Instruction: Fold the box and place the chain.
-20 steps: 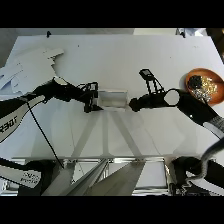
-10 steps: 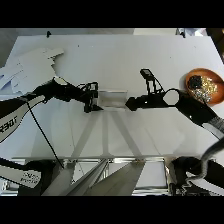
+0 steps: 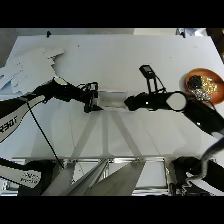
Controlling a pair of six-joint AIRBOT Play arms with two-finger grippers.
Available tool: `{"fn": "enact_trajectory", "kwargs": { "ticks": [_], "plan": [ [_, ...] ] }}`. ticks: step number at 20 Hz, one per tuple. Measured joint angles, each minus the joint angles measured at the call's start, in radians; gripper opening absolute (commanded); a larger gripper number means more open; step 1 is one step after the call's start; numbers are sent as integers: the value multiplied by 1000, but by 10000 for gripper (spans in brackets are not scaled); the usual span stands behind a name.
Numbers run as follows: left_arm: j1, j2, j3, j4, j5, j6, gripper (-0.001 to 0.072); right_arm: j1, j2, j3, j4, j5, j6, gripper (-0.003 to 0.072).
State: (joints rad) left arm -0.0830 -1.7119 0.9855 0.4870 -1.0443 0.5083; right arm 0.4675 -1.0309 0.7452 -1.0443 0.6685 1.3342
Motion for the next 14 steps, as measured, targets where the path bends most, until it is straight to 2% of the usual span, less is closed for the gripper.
{"fn": "enact_trajectory", "kwargs": {
  "ticks": [1,2,8,11,14],
  "plan": [
    [0,0,0,0,0,0,336,-24,34,0,-26,25,0,70],
    [0,0,0,0,0,0,336,-53,61,-2,-48,51,0,13],
    [0,0,0,0,0,0,336,-245,116,-106,-97,123,0,9],
    [0,0,0,0,0,0,336,-280,51,-160,-13,103,-32,10],
    [0,0,0,0,0,0,336,-293,-66,-179,131,73,-110,11]
  ]
}}
